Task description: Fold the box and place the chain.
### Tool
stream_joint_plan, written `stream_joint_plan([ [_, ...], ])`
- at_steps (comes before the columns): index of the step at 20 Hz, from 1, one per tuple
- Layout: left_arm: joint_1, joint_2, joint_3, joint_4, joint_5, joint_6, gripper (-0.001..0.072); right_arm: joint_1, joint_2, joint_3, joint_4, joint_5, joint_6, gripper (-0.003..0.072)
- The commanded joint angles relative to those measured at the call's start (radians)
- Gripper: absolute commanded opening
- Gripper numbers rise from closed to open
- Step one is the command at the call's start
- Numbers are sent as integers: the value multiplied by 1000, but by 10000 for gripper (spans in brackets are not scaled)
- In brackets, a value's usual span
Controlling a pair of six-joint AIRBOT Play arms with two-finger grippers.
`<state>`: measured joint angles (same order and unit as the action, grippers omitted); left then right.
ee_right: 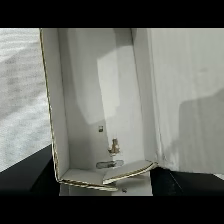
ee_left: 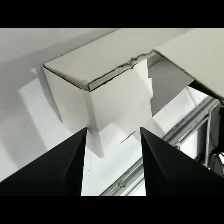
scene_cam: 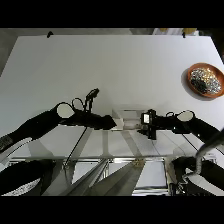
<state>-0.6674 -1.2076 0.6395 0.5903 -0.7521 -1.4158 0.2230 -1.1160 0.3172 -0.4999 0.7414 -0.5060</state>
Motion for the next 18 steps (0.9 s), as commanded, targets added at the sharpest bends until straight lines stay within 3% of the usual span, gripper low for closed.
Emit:
stream_joint_plan([
  [1,-22,-1,42,159,7,-160,393,0,0,0,0,0,0,279],
  [18,-146,-152,264,440,-111,-515,393,0,0,0,0,0,0,279],
])
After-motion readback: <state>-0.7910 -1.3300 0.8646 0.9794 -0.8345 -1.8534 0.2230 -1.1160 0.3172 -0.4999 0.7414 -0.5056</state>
